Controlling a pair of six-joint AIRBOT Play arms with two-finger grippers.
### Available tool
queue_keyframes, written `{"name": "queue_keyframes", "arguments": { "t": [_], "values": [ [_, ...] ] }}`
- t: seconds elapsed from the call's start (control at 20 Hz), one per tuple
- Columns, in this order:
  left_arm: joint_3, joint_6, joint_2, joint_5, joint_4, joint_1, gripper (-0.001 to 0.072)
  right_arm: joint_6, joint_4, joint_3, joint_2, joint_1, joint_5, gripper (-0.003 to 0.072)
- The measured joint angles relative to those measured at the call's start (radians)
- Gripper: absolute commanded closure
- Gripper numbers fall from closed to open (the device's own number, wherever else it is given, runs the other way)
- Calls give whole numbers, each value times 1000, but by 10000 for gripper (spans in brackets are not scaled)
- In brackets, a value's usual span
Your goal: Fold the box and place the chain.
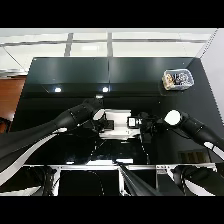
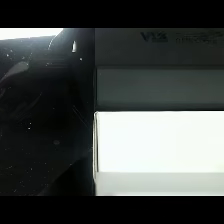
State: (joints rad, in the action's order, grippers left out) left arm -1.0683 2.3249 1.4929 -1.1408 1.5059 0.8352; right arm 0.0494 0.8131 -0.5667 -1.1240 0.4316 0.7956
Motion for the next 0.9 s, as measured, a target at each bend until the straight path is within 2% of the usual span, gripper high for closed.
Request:
{"name": "queue_keyframes", "arguments": {
  "t": [0.1, 0.2, 0.7, 0.75, 0.8, 0.85, 0.9],
  "values": [
    [0, 0, 0, 0, 0, 0, 682, -5, -6, 0, 5, 0, 9, 391],
    [0, 0, 0, 2, 0, 0, 682, -7, -25, 0, 6, 6, 10, 567],
    [0, 0, 0, 1, 3, -1, 682, -13, -205, 0, -47, 64, -56, 569],
    [0, 0, 0, 2, 2, -1, 682, -14, -211, 0, -50, 66, -59, 549],
    [0, 0, 0, 2, 2, -1, 681, -20, -217, 0, -51, 67, -61, 386],
    [0, 1, 0, 3, 1, -1, 681, -25, -224, 0, -52, 67, -63, 351],
    [0, 1, 0, 3, 0, -1, 682, -29, -228, 1, -53, 68, -64, 531]
  ]
}}
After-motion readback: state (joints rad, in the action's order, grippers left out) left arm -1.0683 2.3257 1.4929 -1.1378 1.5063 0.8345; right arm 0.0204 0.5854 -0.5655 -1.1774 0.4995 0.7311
